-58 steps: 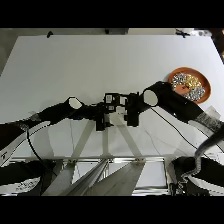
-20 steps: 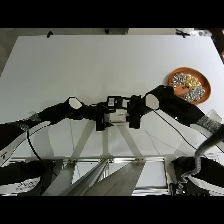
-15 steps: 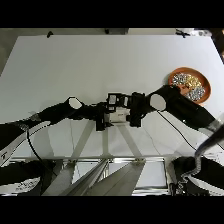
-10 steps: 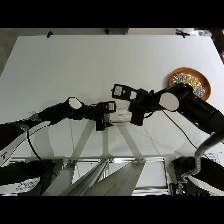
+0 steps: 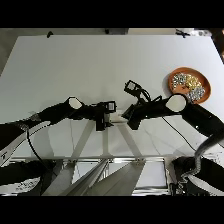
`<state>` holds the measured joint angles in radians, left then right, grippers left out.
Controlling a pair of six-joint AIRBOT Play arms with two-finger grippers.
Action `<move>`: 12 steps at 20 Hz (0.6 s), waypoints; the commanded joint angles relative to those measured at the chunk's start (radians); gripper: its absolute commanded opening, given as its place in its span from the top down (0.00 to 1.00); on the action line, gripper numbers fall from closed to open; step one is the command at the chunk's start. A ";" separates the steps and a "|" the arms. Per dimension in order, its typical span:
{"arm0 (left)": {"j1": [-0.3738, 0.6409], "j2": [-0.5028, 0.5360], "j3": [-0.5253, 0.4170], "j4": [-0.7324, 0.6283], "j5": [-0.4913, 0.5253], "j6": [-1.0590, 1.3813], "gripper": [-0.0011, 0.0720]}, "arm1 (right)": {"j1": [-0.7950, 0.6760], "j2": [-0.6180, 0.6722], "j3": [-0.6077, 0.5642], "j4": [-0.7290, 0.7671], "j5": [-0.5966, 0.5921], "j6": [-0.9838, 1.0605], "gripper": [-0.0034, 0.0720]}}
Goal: Fold the box and place the chain.
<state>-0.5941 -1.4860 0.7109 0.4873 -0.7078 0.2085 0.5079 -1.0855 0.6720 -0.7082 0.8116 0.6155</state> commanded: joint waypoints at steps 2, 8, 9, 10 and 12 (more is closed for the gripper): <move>0.000 0.001 0.000 0.000 0.000 0.000 0.45 | -0.010 0.000 -0.100 0.138 -0.094 -0.098 0.94; 0.000 0.001 0.000 0.000 0.000 0.000 0.45 | -0.010 -0.064 -0.111 0.140 -0.141 -0.102 0.94; 0.000 0.001 0.000 0.000 0.000 0.000 0.45 | -0.010 -0.079 -0.111 0.140 -0.123 -0.103 0.94; 0.000 0.001 0.000 0.000 0.000 0.000 0.45 | -0.010 -0.095 -0.111 0.140 -0.104 -0.111 0.94; 0.000 0.001 0.000 0.000 0.000 0.000 0.45 | -0.010 -0.122 -0.111 0.140 -0.086 -0.120 0.94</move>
